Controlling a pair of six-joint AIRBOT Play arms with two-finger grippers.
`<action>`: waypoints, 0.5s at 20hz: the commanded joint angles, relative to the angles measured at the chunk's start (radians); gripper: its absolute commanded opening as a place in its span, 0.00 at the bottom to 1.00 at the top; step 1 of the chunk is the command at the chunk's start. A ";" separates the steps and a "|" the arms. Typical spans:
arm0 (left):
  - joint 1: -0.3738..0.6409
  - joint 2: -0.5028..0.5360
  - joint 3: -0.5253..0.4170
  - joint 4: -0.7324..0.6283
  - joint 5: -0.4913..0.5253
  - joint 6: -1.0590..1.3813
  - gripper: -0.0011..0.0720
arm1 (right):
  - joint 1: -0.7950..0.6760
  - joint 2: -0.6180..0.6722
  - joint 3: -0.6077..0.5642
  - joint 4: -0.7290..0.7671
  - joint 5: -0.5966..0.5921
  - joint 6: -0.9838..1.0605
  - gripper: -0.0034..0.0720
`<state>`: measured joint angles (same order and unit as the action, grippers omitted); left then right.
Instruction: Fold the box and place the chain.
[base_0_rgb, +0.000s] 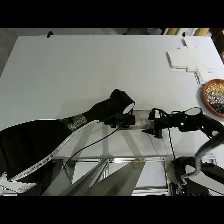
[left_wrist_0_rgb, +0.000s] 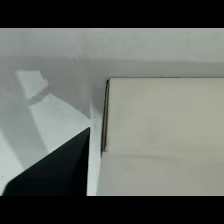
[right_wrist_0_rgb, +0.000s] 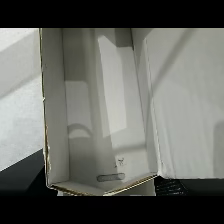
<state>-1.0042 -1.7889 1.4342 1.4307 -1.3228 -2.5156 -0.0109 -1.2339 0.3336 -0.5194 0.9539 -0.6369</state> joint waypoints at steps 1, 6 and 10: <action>0.001 -0.013 0.003 0.002 -0.011 -0.026 0.37 | 0.000 0.000 0.000 0.000 0.000 0.000 0.60; 0.001 -0.012 0.003 0.004 0.007 -0.028 0.02 | 0.000 0.000 0.000 0.000 0.000 0.000 0.60; 0.001 -0.009 0.003 0.019 0.006 -0.027 0.06 | 0.000 0.000 0.000 0.000 0.000 0.000 0.60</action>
<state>-1.0039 -1.7996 1.4368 1.4349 -1.3239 -2.5412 -0.0109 -1.2339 0.3336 -0.5198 0.9535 -0.6376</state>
